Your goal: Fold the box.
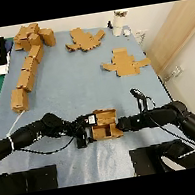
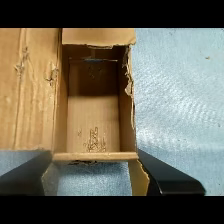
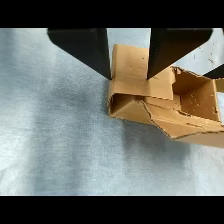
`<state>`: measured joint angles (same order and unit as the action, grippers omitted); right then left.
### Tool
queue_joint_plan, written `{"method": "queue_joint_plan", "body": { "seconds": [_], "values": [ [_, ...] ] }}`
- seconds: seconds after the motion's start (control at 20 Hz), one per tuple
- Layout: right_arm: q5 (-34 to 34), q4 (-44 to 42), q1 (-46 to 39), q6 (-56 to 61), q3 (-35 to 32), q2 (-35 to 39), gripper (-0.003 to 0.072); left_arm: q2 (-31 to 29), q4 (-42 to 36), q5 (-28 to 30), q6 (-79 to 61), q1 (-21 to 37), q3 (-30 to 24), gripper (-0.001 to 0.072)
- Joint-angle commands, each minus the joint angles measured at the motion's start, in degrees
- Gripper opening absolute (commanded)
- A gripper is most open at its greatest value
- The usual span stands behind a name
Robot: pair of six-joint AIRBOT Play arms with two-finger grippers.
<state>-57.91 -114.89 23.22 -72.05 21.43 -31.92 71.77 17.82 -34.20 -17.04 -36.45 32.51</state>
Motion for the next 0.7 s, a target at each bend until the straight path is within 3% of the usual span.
{"method": "queue_joint_plan", "body": {
  "seconds": [0.0,0.35,0.65],
  "values": [
    [0.4,-0.4,0.0,0.0,0.0,-0.6,0.0360,0.0,0.0,0.0,0.0,0.0,0.0,0.0523],
    [0.5,0.1,6.2,0.4,3.1,-9.6,0.0360,0.0,0.0,0.0,0.0,0.0,0.0,0.0523],
    [-0.6,12.0,16.2,12.8,10.9,-20.8,0.0360,0.0,0.0,0.0,0.0,0.0,0.0,0.0523]
  ]
}}
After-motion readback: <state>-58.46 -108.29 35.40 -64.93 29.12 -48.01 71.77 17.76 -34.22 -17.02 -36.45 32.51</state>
